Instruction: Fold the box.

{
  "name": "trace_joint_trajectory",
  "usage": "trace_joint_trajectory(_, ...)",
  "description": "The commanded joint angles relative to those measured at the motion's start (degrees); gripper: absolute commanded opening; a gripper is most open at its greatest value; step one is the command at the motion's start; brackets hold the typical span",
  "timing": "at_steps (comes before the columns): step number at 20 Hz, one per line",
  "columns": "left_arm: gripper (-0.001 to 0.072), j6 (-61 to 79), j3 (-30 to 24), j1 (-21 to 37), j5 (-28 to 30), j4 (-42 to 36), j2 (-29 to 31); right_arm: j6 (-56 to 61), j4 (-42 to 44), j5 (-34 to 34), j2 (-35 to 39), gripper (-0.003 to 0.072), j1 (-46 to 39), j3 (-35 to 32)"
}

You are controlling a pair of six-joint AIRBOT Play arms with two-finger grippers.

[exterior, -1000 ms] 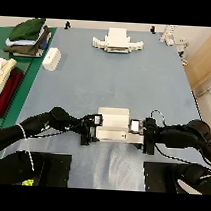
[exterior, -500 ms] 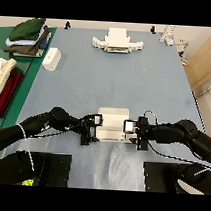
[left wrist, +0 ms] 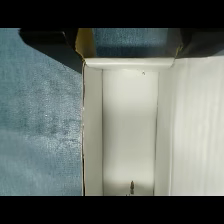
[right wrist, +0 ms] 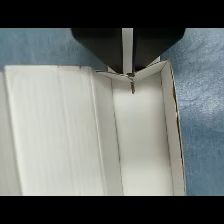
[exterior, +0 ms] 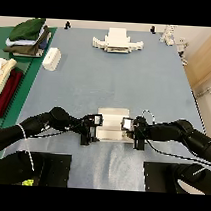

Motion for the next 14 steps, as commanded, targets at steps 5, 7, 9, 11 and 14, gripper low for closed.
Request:
trace_joint_trajectory(5, 0.0501, 0.0, 0.0, 0.0, 0.0, 0.0, 0.0, -4.1, 5.9, 2.3, -2.1, 0.0103, 0.1, 0.0)
trace_joint_trajectory(7, 0.0502, 0.0, 0.0, 0.0, 0.0, 0.0, 0.0, -4.2, 6.0, 2.3, -2.5, 0.0409, 0.1, 0.0)
trace_joint_trajectory(9, 0.0501, 0.0, 0.0, 0.0, 0.0, 0.0, 0.0, -6.1, 6.9, 2.4, -2.6, 0.0545, 0.1, 0.0)
trace_joint_trajectory(11, 0.0501, 0.0, 0.0, 0.0, 0.0, 0.0, 0.0, -6.4, 7.1, 2.4, -2.7, 0.0545, 0.1, 0.0)
trace_joint_trajectory(14, 0.0501, 0.0, 0.0, 0.0, 0.0, 0.0, 0.0, -6.4, 7.0, 2.3, -2.6, 0.0544, 0.1, 0.0)
